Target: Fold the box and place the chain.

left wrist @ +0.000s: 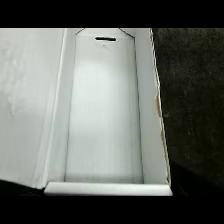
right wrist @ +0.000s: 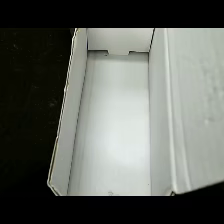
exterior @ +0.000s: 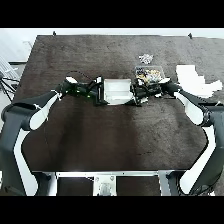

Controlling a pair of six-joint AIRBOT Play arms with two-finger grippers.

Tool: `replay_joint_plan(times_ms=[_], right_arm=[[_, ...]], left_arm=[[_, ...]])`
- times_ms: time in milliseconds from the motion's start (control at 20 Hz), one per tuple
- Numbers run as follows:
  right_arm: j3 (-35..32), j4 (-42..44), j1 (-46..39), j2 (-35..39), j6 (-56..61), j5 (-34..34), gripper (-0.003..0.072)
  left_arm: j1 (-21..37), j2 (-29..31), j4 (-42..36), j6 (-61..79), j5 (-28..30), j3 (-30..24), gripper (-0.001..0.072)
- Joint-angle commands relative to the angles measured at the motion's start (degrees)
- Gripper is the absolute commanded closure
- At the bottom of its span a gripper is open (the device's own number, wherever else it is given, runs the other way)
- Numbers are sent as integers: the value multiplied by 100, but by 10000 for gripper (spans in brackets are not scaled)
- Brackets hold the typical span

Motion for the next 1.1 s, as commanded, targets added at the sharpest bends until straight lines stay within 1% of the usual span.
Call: replay_joint_plan(times_ms=[0,350,700,1050], right_arm=[[-2,-2,7,2,0,2,99],[0,-4,7,2,0,2,99],[0,-2,7,2,0,2,99],[-2,-2,7,2,0,2,99]], left_arm=[[20,-52,-57,50,-44,7,-11],[26,-79,-219,310,-101,7,-11],[-94,-87,-315,448,85,7,-9],[-96,-186,-271,387,98,7,-1]])
